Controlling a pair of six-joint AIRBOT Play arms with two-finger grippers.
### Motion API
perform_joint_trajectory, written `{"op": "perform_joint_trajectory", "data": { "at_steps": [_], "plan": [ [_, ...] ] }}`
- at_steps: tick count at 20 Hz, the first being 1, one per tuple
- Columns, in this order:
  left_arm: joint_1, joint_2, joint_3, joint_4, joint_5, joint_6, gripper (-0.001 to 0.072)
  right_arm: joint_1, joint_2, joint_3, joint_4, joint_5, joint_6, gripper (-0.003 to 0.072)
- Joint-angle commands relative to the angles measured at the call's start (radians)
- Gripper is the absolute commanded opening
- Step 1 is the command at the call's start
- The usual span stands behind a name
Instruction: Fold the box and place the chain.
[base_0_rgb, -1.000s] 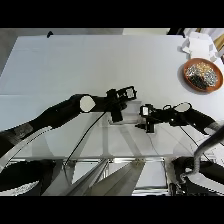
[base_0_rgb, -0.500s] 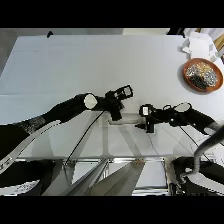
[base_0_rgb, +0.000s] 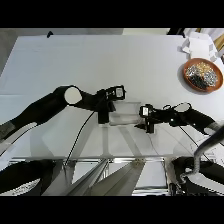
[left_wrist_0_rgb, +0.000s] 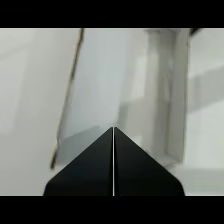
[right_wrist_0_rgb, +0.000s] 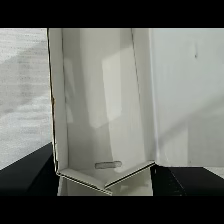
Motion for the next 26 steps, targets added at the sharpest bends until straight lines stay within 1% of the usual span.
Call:
{"op": "perform_joint_trajectory", "data": {
  "at_steps": [1, 2, 3, 4, 5, 6, 7, 8, 12, 15, 18, 20, 23, 26],
  "plan": [
    [0.053, 0.039, -0.017, 0.031, -0.209, 0.053, 0.0006, -0.001, 0.001, 0.0, 0.001, 0.0, 0.001, 0.0421],
    [0.062, 0.038, -0.043, 0.03, -0.204, 0.067, 0.0007, -0.001, 0.001, 0.0, 0.001, 0.0, 0.001, 0.0421],
    [0.071, 0.035, -0.075, 0.026, -0.179, 0.084, 0.0008, -0.001, 0.001, 0.0, 0.0, 0.0, 0.001, 0.0421],
    [0.079, 0.032, -0.114, 0.024, -0.13, 0.108, 0.0017, -0.001, 0.001, 0.0, 0.001, 0.0, 0.001, 0.0421],
    [0.087, 0.03, -0.149, 0.024, -0.082, 0.149, 0.0064, -0.001, 0.001, 0.0, 0.001, 0.0, 0.001, 0.0421],
    [0.097, 0.029, -0.178, 0.018, -0.039, 0.203, 0.0214, -0.001, 0.001, 0.0, 0.001, 0.0, 0.001, 0.0421],
    [0.105, 0.027, -0.194, 0.012, -0.011, 0.243, 0.0313, -0.001, 0.001, 0.0, 0.001, 0.0, 0.001, 0.0421],
    [0.114, 0.026, -0.204, 0.011, 0.007, 0.274, 0.0335, -0.001, 0.001, 0.0, 0.0, 0.0, 0.001, 0.0421],
    [0.13, -0.018, -0.204, 0.009, 0.026, 0.402, 0.0336, -0.001, 0.001, 0.0, 0.001, 0.0, 0.001, 0.0421],
    [0.128, -0.068, -0.204, 0.009, 0.062, 0.442, 0.0337, -0.001, 0.001, 0.0, 0.001, 0.0, 0.001, 0.0421],
    [0.128, -0.066, -0.204, -0.006, 0.099, 0.492, 0.0341, -0.001, 0.001, 0.0, 0.001, 0.0, 0.001, 0.0421],
    [0.122, -0.065, -0.204, -0.026, 0.096, 0.576, 0.0341, -0.001, 0.001, 0.0, 0.001, 0.0, 0.001, 0.0421],
    [0.085, -0.066, -0.204, -0.046, 0.095, 0.675, 0.0341, -0.001, 0.001, 0.0, 0.001, 0.0, 0.001, 0.0421],
    [0.067, -0.066, -0.204, -0.101, 0.111, 0.713, 0.034, -0.001, 0.001, 0.0, 0.001, 0.0, 0.001, 0.0421]
  ]
}}
